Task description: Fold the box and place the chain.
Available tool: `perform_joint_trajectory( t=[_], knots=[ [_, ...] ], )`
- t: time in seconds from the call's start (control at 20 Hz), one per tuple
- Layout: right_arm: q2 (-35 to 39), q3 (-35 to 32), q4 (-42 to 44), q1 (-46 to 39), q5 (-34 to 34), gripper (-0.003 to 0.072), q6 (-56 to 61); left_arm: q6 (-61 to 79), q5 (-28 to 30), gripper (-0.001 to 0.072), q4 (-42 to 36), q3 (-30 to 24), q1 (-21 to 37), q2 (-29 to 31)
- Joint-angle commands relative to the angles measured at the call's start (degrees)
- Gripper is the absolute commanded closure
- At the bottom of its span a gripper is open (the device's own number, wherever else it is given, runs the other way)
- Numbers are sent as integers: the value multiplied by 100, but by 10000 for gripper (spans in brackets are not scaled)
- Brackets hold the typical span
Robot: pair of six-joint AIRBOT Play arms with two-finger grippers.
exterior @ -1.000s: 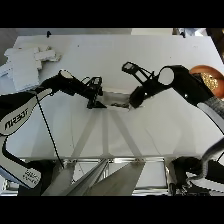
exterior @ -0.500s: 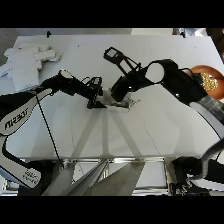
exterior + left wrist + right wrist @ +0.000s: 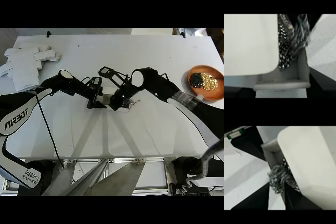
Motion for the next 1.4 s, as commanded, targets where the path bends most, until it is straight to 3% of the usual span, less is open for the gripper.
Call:
perform_joint_trajectory(
  t=[0.0,0.45,0.75,0.85,0.95,1.25,1.35],
  knots=[
    [0,4,-20,15,28,472,35,2,2,204,0,2,2,0],
    [883,4,-219,-79,87,471,35,2,2,204,0,2,2,0],
    [1569,2,-920,-955,1025,461,-37,2,2,204,0,2,2,0],
    [1567,-87,-1130,-1379,1231,331,-352,2,2,204,0,2,2,0],
    [1563,-387,-1038,-1744,1001,253,-1091,2,2,204,0,2,2,0],
    [1467,-1655,275,-2061,-308,253,-3807,2,2,204,0,2,2,0],
    [1182,-1770,664,-2061,-293,253,-4133,2,2,204,0,2,2,0]
  ],
)
